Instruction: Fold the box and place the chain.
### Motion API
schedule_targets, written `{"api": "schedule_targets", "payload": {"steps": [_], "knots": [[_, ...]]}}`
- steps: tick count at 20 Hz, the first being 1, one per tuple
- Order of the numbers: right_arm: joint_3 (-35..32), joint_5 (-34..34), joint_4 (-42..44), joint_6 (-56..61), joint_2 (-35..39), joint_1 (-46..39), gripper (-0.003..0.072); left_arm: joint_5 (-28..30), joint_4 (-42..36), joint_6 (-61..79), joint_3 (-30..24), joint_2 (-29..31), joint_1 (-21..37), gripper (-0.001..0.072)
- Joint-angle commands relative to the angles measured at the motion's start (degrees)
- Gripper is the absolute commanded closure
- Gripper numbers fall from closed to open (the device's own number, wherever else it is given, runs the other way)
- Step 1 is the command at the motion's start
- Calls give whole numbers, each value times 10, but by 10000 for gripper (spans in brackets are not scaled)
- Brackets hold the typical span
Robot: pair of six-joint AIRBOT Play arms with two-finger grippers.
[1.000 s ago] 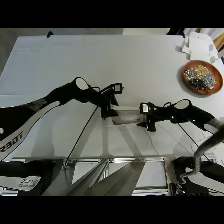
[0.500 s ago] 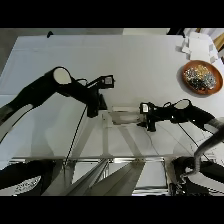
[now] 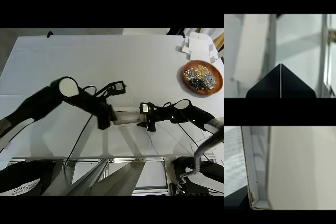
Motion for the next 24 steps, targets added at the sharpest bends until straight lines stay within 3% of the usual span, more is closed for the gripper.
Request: {"api": "schedule_targets", "payload": {"steps": [1, 5, 11, 16, 20, 24], "knots": [[0, 0, 0, 0, 0, 0, 298, 190, -40, -70, -5, -35, -17, 707], [0, 0, 0, 0, 0, 0, 298, 307, -40, -140, -5, -86, -17, 707], [0, 0, 0, 0, 0, 0, 298, 285, -40, -158, -5, -153, -18, 707], [0, 0, 0, 0, 0, 0, 298, 264, -18, -155, -5, -121, -16, 707], [0, 0, 0, 0, 0, 0, 298, 191, 127, -158, -5, -44, -16, 707], [0, 0, 0, 0, 0, 0, 298, 13, 310, -150, -5, 7, -17, 707]]}}
